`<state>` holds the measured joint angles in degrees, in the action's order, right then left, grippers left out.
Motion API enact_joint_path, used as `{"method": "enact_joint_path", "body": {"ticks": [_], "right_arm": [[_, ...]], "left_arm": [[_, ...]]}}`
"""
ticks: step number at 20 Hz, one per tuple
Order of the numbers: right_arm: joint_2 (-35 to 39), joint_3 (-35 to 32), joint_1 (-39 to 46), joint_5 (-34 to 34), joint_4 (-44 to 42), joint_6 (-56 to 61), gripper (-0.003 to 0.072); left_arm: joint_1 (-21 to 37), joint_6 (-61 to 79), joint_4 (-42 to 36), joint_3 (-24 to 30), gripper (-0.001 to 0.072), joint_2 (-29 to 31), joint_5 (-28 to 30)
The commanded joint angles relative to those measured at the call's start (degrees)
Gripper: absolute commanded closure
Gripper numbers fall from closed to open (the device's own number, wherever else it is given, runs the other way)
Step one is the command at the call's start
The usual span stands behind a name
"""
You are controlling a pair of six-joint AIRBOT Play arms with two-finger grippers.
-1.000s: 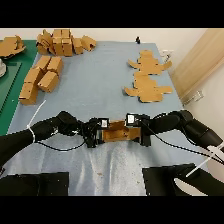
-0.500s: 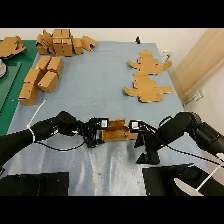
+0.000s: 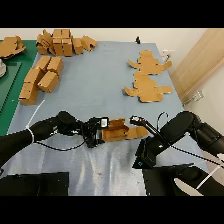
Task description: Fold the box.
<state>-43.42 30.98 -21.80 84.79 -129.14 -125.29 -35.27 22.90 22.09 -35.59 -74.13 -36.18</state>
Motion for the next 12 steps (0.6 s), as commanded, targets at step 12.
{"method": "enact_joint_path", "body": {"ticks": [12], "right_arm": [[-0.1, 0.0, 0.0, -6.8, -0.3, 4.0, -0.0034]], "left_arm": [[3.7, -19.9, 23.1, 0.0, 0.0177, 5.4, -5.2]]}}
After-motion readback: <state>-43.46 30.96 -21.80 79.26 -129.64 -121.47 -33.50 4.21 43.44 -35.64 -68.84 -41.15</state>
